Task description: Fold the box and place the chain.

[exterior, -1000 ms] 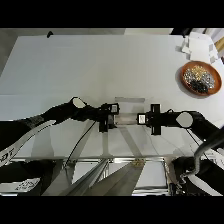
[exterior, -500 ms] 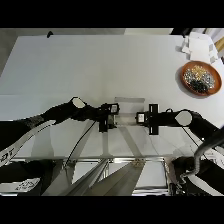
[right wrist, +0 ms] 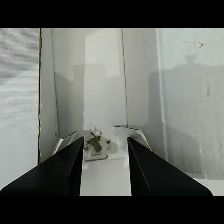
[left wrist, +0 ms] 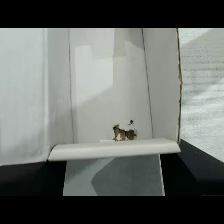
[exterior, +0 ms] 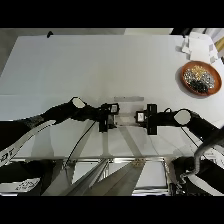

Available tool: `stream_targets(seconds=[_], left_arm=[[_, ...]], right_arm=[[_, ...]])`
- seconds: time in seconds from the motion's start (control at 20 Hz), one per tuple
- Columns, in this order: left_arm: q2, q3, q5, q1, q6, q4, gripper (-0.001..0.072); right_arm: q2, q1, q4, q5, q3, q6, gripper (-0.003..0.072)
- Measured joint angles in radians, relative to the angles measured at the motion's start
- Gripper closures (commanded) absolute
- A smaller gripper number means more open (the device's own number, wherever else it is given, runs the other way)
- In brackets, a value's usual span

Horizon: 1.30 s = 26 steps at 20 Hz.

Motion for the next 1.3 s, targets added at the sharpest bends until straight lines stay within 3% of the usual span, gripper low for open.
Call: stream_targets(seconds=[0.15, 0.3, 0.4, 0.55, 0.95, 1.15, 1.3], left_arm=[[0.000, 0.000, 0.000, 0.000, 0.000, 0.000, 0.0437], [0.000, 0.000, 0.000, 0.000, -0.001, 0.000, 0.0437], [0.000, 0.000, 0.000, 0.000, -0.001, -0.001, 0.0437], [0.000, 0.000, 0.000, 0.000, -0.001, -0.001, 0.0437], [0.000, 0.000, 0.000, 0.000, -0.001, -0.001, 0.0437], [0.000, 0.000, 0.000, 0.000, 0.000, -0.001, 0.0437], [0.000, 0.000, 0.000, 0.000, 0.000, -0.001, 0.0437]], right_arm=[[-0.001, 0.000, 0.001, 0.000, 0.000, 0.000, 0.0374], [0.018, 0.000, -0.006, 0.007, 0.000, 0.024, 0.0539], [0.053, 0.000, -0.027, 0.032, 0.000, 0.083, 0.0545], [0.134, 0.000, -0.120, 0.087, 0.000, 0.276, 0.0649], [0.368, 0.000, -0.509, 0.225, 0.000, 1.118, 0.0655], [0.443, -0.014, -0.657, 0.237, 0.000, 1.401, 0.0668], [0.452, -0.106, -0.727, 0.240, 0.000, 1.565, 0.0668]])
